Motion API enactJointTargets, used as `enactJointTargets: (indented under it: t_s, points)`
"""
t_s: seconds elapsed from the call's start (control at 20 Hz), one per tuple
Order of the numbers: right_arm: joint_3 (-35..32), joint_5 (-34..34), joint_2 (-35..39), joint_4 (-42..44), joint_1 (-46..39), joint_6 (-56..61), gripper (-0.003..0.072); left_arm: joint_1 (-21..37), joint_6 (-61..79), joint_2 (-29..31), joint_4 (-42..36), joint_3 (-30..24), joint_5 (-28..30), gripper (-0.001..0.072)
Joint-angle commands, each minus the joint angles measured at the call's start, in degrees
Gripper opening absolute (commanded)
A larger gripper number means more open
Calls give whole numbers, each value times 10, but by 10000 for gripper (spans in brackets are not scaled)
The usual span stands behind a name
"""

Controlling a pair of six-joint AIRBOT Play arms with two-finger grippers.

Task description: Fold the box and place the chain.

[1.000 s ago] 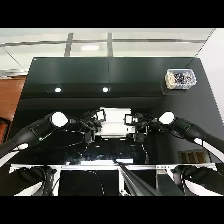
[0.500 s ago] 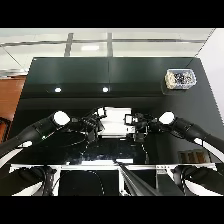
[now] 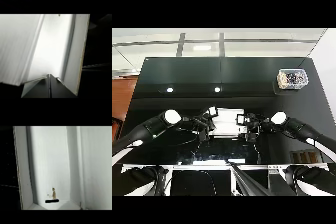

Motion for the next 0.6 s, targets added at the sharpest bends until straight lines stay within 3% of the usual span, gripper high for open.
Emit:
enactJointTargets:
  t_s: [0.0, 0.1, 0.3, 0.4, 0.55]
  points:
    - [0, 0, 0, 0, 0, 0, 136, 58, -224, 41, 110, 28, -72, 27]
    - [0, 0, 0, 0, 0, 0, 136, 115, -271, 85, 174, 32, -120, 24]
    - [0, 0, 0, 0, 0, 0, 136, 235, -509, 132, 189, 13, -125, 25]
    - [0, 0, 0, 0, 0, 0, 136, 291, -663, 122, 150, -22, -129, 28]
    - [0, 0, 0, 0, 0, 0, 136, 351, -612, 86, 38, -68, -183, 28]
